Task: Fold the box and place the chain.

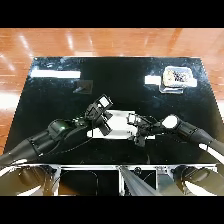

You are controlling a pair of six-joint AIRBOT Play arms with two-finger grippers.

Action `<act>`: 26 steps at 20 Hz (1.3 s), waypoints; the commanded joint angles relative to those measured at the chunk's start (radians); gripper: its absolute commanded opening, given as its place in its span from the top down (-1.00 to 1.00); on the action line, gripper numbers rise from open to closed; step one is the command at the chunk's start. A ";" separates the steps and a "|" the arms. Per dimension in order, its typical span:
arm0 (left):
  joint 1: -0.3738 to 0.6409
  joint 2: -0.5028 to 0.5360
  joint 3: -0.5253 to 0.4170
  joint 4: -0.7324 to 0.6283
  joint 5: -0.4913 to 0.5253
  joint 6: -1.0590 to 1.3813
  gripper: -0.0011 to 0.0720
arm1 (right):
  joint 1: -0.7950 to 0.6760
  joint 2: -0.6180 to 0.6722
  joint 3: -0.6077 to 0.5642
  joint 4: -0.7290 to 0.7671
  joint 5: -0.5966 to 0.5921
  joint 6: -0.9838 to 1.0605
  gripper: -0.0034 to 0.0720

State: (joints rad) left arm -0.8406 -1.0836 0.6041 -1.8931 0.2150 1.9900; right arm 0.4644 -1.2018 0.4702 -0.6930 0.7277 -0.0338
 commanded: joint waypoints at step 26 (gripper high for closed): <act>0.157 0.179 0.006 0.231 0.639 0.015 0.91 | 0.001 -0.001 0.000 0.000 -0.003 0.000 -0.55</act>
State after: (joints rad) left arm -0.6968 -0.9642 0.6319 -1.6718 0.7509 1.9144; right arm 0.4648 -1.2018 0.4702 -0.6922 0.7242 -0.0334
